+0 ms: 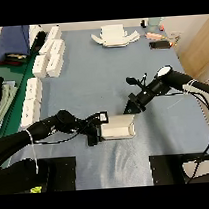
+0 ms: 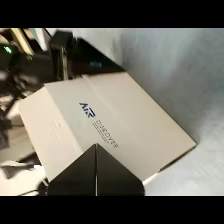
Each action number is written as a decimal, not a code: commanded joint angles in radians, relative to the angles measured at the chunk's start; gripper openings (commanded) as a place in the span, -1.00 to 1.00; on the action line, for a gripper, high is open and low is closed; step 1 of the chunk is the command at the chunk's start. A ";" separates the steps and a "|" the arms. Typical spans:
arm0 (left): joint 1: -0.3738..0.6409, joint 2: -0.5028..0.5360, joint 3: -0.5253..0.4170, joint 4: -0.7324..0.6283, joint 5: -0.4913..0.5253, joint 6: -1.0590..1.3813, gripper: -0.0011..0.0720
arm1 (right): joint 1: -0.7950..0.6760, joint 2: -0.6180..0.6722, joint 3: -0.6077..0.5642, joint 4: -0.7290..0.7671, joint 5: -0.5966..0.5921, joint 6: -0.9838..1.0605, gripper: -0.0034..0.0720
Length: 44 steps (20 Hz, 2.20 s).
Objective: Fold the box.
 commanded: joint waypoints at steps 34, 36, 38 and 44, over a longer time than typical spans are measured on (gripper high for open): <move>0.001 0.000 0.000 0.000 0.000 0.000 0.31 | 0.673 0.742 -0.562 -0.566 -1.056 -0.599 0.48; 0.001 0.000 0.000 0.000 0.000 0.000 0.31 | 0.673 0.724 -0.562 -0.574 -1.056 -0.628 0.48; 0.001 0.000 0.000 0.000 0.000 0.000 0.31 | 0.684 0.715 -0.562 -0.586 -1.059 -0.638 0.48; 0.001 0.000 0.000 0.000 0.000 0.000 0.31 | 0.692 0.696 -0.561 -0.630 -1.087 -0.638 0.47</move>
